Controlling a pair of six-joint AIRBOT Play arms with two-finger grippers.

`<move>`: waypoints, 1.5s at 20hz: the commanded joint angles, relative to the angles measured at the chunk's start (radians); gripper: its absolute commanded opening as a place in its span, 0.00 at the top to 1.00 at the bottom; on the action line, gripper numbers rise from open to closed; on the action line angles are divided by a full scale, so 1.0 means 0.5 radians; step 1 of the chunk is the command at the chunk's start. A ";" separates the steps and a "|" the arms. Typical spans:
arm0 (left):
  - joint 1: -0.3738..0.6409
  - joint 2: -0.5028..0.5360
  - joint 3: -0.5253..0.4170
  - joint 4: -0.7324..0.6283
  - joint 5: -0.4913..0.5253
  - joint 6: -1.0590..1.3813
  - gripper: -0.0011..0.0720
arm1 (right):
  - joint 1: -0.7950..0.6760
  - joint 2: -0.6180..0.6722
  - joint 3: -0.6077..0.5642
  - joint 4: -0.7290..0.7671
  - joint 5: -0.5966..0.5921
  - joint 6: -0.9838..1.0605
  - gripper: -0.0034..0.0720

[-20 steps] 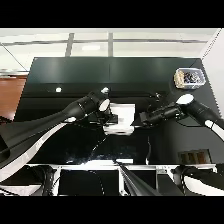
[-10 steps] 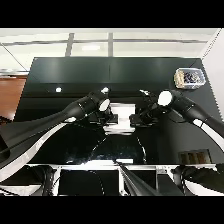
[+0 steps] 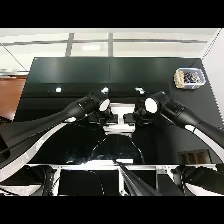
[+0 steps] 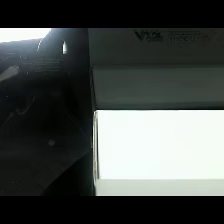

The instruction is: Fold the box and place the chain.

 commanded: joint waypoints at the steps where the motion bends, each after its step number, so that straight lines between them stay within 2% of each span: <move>1: 0.002 0.001 0.002 0.001 -0.002 0.001 0.95 | 0.038 -0.002 0.008 -0.120 -0.056 0.154 0.47; 6: 0.002 0.001 0.002 0.010 -0.006 0.014 0.95 | 0.037 -0.005 0.006 -0.037 -0.116 0.224 0.47; 10: 0.002 0.001 0.002 0.014 -0.007 0.014 0.95 | 0.043 -0.118 0.006 -0.045 0.034 0.230 0.47; 21: 0.002 0.001 0.002 0.014 -0.007 0.014 0.95 | 0.048 -0.185 0.052 -0.046 0.053 0.327 0.48; 22: 0.002 0.001 0.002 0.014 -0.007 0.014 0.95 | 0.049 -0.189 0.052 -0.044 0.054 0.328 0.50; 23: 0.002 0.001 0.002 0.014 -0.007 0.014 0.95 | 0.054 -0.188 0.052 -0.046 0.054 0.326 0.74; 24: 0.002 0.001 0.002 0.014 -0.007 0.014 0.95 | 0.061 -0.189 0.052 -0.048 0.053 0.326 0.80; 25: 0.002 0.001 0.002 0.014 -0.006 0.014 0.95 | 0.070 -0.189 0.053 -0.053 0.051 0.326 0.92; 30: 0.002 0.001 0.002 0.014 -0.007 0.014 0.95 | 0.082 -0.189 0.054 -0.059 0.065 0.327 0.94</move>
